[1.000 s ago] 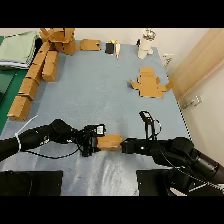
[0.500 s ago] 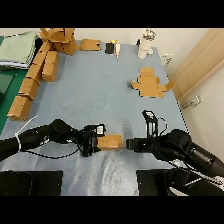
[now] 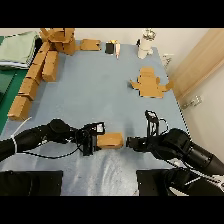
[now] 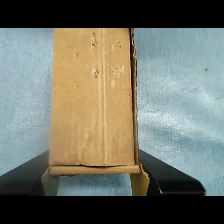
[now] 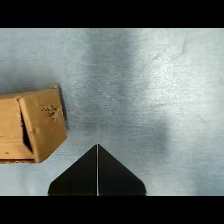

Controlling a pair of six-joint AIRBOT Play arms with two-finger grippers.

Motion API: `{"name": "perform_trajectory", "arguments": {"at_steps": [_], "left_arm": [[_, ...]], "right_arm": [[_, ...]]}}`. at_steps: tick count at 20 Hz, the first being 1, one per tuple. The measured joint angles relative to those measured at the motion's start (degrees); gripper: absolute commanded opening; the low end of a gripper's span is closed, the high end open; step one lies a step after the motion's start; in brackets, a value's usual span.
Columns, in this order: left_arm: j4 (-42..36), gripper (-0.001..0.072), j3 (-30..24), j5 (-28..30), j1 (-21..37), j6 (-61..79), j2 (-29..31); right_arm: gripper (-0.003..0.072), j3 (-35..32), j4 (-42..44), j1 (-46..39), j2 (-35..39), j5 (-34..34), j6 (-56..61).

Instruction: Fold the box.

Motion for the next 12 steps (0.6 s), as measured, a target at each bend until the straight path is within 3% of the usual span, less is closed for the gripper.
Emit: {"name": "perform_trajectory", "arguments": {"at_steps": [3, 7, 12], "left_arm": [[0.0, 0.0479, 0.0, 1.8, 0.2, -2.1, 1.8], [0.0, 0.048, 0.0, 11.9, 3.8, -10.8, 3.4], [-0.1, 0.0479, 0.0, 26.6, 16.5, -21.6, 3.8]], "right_arm": [[0.0002, 0.0, -0.1, 0.0, 0.0, 0.4, 0.4], [0.0002, 0.0, -0.2, 0.0, 0.0, 0.5, 0.6], [0.0002, 0.0, -0.2, 0.0, 0.0, 0.9, 0.7]]}}
